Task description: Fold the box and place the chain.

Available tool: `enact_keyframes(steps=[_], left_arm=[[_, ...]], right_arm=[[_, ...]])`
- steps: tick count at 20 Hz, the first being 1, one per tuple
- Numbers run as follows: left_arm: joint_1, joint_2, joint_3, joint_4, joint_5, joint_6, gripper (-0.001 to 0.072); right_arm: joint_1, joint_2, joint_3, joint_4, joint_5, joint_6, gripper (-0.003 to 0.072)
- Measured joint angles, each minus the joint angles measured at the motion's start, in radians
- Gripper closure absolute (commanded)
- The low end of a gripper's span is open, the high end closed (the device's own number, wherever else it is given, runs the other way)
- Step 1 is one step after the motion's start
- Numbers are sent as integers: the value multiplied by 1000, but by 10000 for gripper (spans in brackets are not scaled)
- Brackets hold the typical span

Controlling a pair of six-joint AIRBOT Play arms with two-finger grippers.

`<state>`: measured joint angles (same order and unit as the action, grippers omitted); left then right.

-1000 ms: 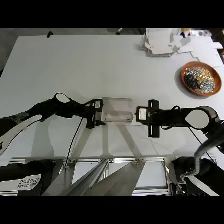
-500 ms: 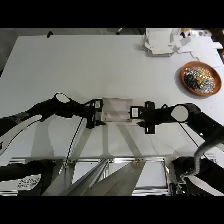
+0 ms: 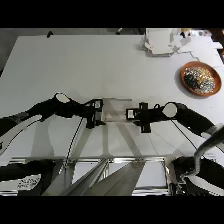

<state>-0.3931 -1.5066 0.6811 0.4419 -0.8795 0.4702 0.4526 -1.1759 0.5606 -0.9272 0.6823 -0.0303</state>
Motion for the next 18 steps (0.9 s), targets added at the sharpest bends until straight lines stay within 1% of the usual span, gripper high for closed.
enact_keyframes(steps=[1,10,18], left_arm=[[0,0,0,0,0,0,505],[0,0,0,0,0,0,505],[0,0,0,0,0,0,505]], right_arm=[[0,-3,0,6,-7,-9,511],[0,-5,0,26,-16,-31,528],[0,-5,-3,156,-26,-114,528]])
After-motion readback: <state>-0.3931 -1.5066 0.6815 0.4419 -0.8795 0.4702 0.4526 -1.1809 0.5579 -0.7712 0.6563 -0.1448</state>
